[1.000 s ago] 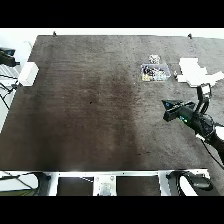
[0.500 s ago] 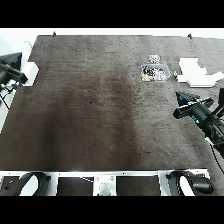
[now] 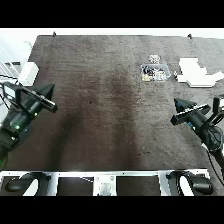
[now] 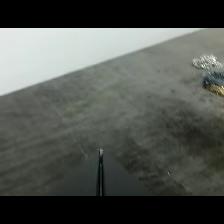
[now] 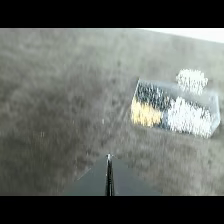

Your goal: Fold the box and place the chain.

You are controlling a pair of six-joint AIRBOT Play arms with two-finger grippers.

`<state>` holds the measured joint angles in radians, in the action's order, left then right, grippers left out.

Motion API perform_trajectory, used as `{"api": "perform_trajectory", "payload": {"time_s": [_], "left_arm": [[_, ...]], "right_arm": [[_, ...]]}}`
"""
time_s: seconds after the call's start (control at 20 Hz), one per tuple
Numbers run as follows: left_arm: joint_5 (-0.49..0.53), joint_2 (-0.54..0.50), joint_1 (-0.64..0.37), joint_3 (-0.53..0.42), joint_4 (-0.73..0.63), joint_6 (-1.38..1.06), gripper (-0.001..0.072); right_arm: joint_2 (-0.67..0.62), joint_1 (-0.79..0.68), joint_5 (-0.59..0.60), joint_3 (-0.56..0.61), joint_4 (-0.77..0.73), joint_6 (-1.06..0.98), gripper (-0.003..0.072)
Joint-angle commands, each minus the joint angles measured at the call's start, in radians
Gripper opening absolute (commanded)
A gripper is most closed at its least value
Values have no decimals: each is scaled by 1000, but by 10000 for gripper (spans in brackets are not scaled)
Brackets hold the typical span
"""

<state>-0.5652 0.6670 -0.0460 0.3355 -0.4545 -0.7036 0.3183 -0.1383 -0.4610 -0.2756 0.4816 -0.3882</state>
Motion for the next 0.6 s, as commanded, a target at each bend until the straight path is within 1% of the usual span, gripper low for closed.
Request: {"api": "perform_trajectory", "payload": {"time_s": [0.0, 0.15, 0.25, 0.55], "left_arm": [[3, -11, 26, -77, 7, -5, 16], [6, -11, 26, -103, 6, -3, 19], [26, -11, 26, -103, 6, -2, 19], [24, -11, 26, -103, 6, -4, 19]], "right_arm": [[-4, 0, -2, 50, 25, -1, 11], [-4, 0, -3, 62, 31, -1, 11], [-3, 0, -3, 70, 31, -1, 11], [-3, 0, -3, 70, 27, -1, 11]]}}
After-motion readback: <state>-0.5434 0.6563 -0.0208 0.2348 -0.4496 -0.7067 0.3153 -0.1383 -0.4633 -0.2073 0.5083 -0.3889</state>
